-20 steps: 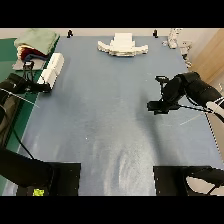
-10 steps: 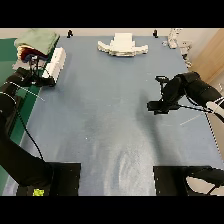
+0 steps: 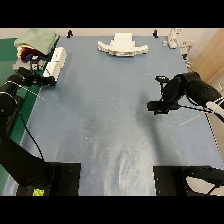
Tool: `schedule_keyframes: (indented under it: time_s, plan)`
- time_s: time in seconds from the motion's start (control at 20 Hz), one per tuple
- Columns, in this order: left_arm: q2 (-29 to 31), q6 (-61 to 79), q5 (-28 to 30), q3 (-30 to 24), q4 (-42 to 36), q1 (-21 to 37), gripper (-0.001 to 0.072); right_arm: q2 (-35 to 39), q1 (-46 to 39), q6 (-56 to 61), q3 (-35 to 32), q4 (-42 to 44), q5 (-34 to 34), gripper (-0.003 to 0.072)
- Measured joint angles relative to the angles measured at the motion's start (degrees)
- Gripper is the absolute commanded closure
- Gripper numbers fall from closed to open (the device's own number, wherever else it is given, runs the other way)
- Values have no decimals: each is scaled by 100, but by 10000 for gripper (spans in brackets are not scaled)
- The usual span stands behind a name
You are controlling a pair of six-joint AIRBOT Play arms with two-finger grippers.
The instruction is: Fold the box.
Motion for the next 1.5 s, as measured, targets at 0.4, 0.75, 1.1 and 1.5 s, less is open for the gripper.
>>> schedule_keyframes:
  time_s: [0.4, 0.75, 1.1, 1.5]
  plan:
    - [-2, -2, 63, 0, -9, 0, 17, 0, 0, 0, 0, 2, 0, 683]
    - [181, -2, -155, 13, 114, 42, 16, 2, 0, 0, 0, 2, 2, 683]
    - [1145, -24, -1163, 35, 428, 238, 17, 0, 0, 0, 0, 2, 0, 683]
    - [2385, -614, -3224, 35, -11, 260, 697, 0, -2, -2, 0, 0, 2, 684]
